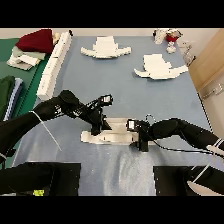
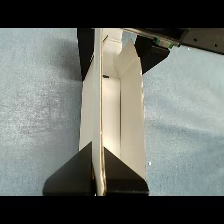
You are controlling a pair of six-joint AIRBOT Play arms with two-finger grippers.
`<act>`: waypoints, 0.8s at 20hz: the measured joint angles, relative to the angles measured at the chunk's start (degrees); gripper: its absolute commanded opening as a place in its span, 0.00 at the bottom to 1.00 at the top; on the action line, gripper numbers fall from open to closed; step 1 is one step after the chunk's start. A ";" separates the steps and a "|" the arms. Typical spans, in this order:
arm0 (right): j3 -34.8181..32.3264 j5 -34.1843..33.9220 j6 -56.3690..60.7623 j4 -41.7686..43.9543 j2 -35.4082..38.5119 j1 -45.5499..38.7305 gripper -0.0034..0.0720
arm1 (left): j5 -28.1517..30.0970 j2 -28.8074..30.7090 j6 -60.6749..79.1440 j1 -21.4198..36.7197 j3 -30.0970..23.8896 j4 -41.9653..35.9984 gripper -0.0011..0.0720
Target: Fold the box.
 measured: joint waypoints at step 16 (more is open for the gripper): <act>-0.11 0.00 0.00 0.00 2.58 0.02 0.90 | 0.04 0.00 0.00 0.04 0.00 -0.02 0.03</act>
